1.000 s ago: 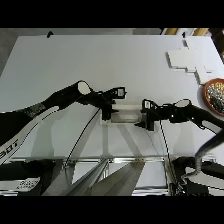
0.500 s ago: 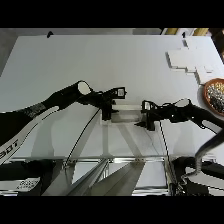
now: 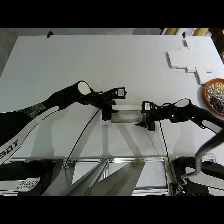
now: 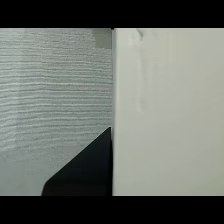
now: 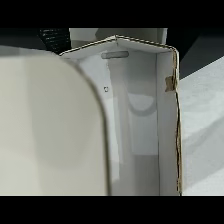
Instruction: Fold the box and place the chain.
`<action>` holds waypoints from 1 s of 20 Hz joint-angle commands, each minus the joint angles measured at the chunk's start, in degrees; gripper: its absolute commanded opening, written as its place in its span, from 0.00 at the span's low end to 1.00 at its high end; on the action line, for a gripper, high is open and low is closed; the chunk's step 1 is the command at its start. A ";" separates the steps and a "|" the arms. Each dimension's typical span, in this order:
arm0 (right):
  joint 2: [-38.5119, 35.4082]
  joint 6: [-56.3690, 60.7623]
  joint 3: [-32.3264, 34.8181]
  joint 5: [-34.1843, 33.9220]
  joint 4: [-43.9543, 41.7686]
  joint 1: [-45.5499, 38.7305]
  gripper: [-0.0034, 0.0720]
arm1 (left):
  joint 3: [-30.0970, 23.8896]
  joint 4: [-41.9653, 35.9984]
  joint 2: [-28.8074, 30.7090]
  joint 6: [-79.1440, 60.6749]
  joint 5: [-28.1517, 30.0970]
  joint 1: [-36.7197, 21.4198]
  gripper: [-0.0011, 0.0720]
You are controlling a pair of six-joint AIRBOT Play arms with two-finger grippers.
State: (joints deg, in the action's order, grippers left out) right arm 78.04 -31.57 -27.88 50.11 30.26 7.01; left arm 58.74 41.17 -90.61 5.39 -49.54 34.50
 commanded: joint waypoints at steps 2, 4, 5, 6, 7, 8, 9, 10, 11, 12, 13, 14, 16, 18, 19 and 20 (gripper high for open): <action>0.04 0.00 0.02 0.04 0.15 -0.04 0.48 | -0.02 0.00 -0.02 0.00 0.02 0.00 0.03; 0.04 0.00 0.04 0.04 0.15 -0.04 0.48 | -0.02 0.02 -0.02 0.00 0.02 0.00 0.03; 0.04 0.00 0.02 0.04 0.15 -0.04 0.48 | -0.02 0.02 -0.02 -0.76 0.52 0.00 0.03; 0.04 0.00 0.04 0.04 0.15 -0.04 0.48 | -0.02 0.02 -0.02 -1.68 1.18 0.00 0.03; 0.04 0.00 0.04 0.04 0.15 -0.04 0.48 | -0.02 0.02 -0.02 -2.19 1.84 0.00 0.03; 0.04 0.00 0.04 0.04 0.15 -0.04 0.48 | -0.02 0.02 -0.02 -2.21 1.95 0.00 0.03; 0.04 0.00 0.04 0.04 0.15 -0.04 0.48 | -0.02 0.02 -0.02 -2.21 1.90 0.00 0.03; 0.04 0.00 0.02 0.04 0.15 -0.04 0.48 | -0.02 0.02 -0.02 -2.19 1.70 0.00 0.03; 0.04 0.00 0.04 0.04 0.15 -0.04 0.48 | -0.02 0.02 -0.02 -2.21 1.73 0.00 0.03; 0.04 0.00 0.04 0.04 0.15 -0.04 0.48 | -0.02 0.00 -0.02 -2.19 1.73 0.00 0.03; 0.07 0.00 0.04 0.04 0.15 -0.04 0.48 | -0.02 0.02 -0.02 -2.19 1.73 0.00 0.03; 0.04 0.00 0.04 0.04 0.15 -0.04 0.48 | -0.02 0.00 -0.02 -2.19 1.70 0.02 0.03; 0.04 0.00 0.04 0.04 0.15 -0.04 0.48 | -0.02 -0.15 -0.02 -2.19 1.68 0.00 0.03; 0.07 0.00 0.02 0.04 0.15 -0.04 0.48 | -0.02 -0.17 0.07 -2.19 1.27 0.00 0.04; 0.04 0.00 0.04 0.04 0.15 -0.04 0.48 | -0.02 -0.15 0.37 -2.19 1.03 0.00 0.20; 0.04 0.00 0.04 0.04 0.15 -0.04 0.48 | -0.02 -0.15 0.87 -2.10 0.46 -0.13 0.41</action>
State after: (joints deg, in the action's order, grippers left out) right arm 78.06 -31.79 -27.88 50.19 30.59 6.98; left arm 58.72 41.45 -90.41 3.33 -47.22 34.48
